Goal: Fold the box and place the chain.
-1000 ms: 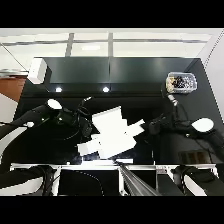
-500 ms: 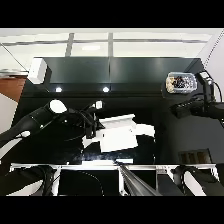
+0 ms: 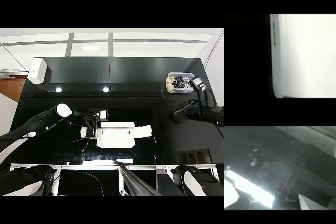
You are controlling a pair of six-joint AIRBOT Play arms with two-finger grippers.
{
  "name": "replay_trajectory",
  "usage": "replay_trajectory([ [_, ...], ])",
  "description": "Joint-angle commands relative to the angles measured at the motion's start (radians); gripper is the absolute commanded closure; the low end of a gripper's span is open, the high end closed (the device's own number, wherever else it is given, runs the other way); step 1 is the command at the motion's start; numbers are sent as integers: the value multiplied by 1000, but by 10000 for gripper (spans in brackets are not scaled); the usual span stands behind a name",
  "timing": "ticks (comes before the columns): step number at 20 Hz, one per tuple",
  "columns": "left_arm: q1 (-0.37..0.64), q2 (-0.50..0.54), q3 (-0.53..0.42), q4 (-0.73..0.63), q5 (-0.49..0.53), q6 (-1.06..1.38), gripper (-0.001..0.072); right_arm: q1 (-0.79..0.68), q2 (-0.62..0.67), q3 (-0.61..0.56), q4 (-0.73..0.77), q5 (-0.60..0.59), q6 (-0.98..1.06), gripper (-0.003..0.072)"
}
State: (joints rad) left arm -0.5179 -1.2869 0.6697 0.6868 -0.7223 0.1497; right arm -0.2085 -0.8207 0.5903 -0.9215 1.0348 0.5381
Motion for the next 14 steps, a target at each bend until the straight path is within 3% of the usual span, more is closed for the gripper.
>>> replay_trajectory([
  [1, -1, -20, -13, 4, 82, 44, 681, 42, -1, -71, 95, -5, -224, -17],
  [5, -1, -31, -13, -11, 14, 41, 681, 169, -1, -107, 95, -80, -252, -18],
  [14, -1, -31, -16, -14, 11, 40, 680, 383, -2, -182, 95, -117, -274, -17],
])
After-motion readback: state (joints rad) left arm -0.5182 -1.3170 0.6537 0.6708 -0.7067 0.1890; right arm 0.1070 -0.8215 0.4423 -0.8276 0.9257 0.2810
